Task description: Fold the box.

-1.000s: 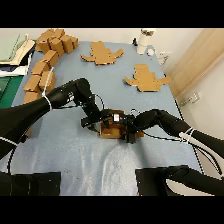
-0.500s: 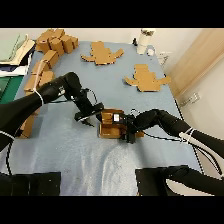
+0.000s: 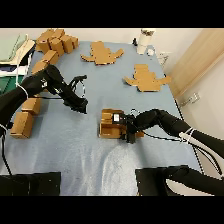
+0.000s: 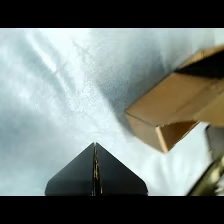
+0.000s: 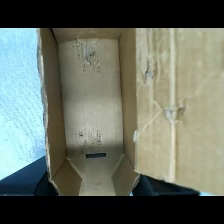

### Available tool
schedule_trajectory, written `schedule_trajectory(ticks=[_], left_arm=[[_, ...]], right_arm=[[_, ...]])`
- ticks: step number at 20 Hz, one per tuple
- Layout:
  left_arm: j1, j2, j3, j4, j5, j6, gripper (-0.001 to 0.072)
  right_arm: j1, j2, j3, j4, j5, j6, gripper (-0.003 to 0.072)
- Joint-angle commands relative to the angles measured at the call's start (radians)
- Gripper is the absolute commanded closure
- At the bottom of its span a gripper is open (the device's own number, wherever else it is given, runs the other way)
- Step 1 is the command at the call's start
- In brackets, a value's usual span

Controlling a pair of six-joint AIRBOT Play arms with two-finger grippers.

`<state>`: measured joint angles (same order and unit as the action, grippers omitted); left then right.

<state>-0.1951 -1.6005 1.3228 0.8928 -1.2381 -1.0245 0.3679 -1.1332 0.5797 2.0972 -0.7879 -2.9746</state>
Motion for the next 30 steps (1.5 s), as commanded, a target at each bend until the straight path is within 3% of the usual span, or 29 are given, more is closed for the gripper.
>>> schedule_trajectory(ticks=[1,4,8,12,14,15,16,19,23,30], left_arm=[[-0.005,0.002,-0.005,-0.003,0.083,0.403,0.0698],[-0.066,0.007,-0.02,-0.003,0.139,0.576,0.0699],[-0.103,0.052,-0.119,-0.036,0.191,0.71,0.0702],[-0.091,0.204,-0.36,-0.193,0.377,0.941,0.0702],[-0.092,0.266,-0.474,-0.297,0.376,1.233,0.0695],[-0.094,0.278,-0.518,-0.323,0.373,1.333,0.053],[-0.102,0.278,-0.544,-0.336,0.381,1.353,0.0054],[-0.153,0.257,-0.563,-0.342,0.406,1.346,0.0029],[-0.212,0.229,-0.557,-0.37,0.528,1.346,0.0011],[-0.256,0.195,-0.547,-0.401,0.533,1.346,0.0011]], right_arm=[[0.0,0.0,0.001,0.0,0.0,0.0,0.0115],[0.0,0.0,0.001,0.0,0.0,0.0,0.0114],[0.0,0.0,0.001,0.0,0.0,0.0,0.0115],[0.0,0.0,0.001,0.0,0.0,0.0,0.0115],[0.0,0.0,0.001,0.0,0.0,0.0,0.0115],[0.0,0.0,0.001,0.0,0.0,0.0,0.0115],[0.0,0.0,0.001,0.0,0.0,0.0,0.0115],[0.0,0.0,0.001,0.0,0.0,0.0,0.0115],[0.001,0.0,0.001,0.0,0.0,0.0,0.0115],[0.0,0.0,0.001,0.0,0.0,0.0,0.0114]])
